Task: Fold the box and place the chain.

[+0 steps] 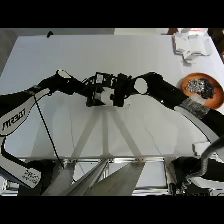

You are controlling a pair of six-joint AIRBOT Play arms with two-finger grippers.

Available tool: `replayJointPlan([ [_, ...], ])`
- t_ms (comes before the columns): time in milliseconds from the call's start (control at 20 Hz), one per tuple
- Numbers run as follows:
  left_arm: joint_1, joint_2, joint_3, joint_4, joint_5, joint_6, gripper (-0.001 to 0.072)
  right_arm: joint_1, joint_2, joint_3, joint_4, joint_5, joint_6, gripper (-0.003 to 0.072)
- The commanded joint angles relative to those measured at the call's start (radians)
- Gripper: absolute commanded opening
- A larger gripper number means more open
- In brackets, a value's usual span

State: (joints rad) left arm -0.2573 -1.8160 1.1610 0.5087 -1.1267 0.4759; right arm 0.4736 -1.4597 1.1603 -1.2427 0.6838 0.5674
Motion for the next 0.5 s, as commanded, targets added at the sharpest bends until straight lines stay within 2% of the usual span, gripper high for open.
replayJointPlan([
  [0, 0.000, 0.000, 0.000, 0.000, 0.000, 0.002, 0.0187, 0.001, -0.002, -0.027, -0.039, -0.055, 0.000, 0.0409],
  [150, 0.000, 0.000, 0.000, 0.000, 0.000, 0.002, 0.0187, 0.001, -0.002, -0.030, -0.045, -0.057, 0.000, 0.0406],
  [250, 0.000, 0.000, 0.000, 0.000, 0.000, 0.002, 0.0187, 0.001, -0.002, -0.030, -0.045, -0.057, 0.002, 0.0365],
  [300, 0.000, 0.000, 0.000, 0.000, 0.000, 0.002, 0.0187, 0.001, -0.002, -0.030, -0.045, -0.057, 0.002, 0.0308],
  [450, 0.000, 0.000, 0.000, 0.000, 0.000, 0.002, 0.0187, 0.001, -0.003, -0.030, -0.044, -0.048, 0.003, 0.0290],
])
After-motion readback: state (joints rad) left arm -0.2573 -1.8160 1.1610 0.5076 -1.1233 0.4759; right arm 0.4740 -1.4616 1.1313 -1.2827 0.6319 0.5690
